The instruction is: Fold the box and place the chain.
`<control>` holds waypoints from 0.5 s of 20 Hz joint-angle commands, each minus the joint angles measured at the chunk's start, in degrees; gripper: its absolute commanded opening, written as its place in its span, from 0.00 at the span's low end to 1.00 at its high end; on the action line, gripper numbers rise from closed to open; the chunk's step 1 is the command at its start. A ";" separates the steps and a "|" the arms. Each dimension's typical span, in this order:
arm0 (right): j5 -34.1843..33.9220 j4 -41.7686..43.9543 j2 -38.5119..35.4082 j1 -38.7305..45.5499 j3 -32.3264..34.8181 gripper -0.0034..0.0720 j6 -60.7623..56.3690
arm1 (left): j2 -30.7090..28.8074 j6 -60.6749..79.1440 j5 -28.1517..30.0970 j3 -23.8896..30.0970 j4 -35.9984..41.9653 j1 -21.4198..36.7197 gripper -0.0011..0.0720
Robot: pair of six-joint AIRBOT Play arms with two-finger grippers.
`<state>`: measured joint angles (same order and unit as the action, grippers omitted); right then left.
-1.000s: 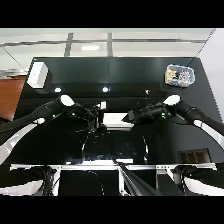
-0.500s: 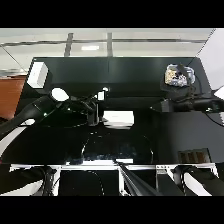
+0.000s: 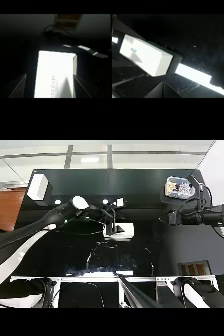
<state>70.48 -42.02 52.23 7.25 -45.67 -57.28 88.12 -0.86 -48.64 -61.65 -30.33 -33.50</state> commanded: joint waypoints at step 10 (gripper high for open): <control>-2.78 -0.31 -0.15 0.13 0.00 0.07 0.50 | 3.21 -5.20 -7.21 -1.75 -5.25 -0.52 0.98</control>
<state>68.05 -42.28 52.12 7.35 -45.69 -56.86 91.20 -6.02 -54.68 -63.29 -34.44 -34.00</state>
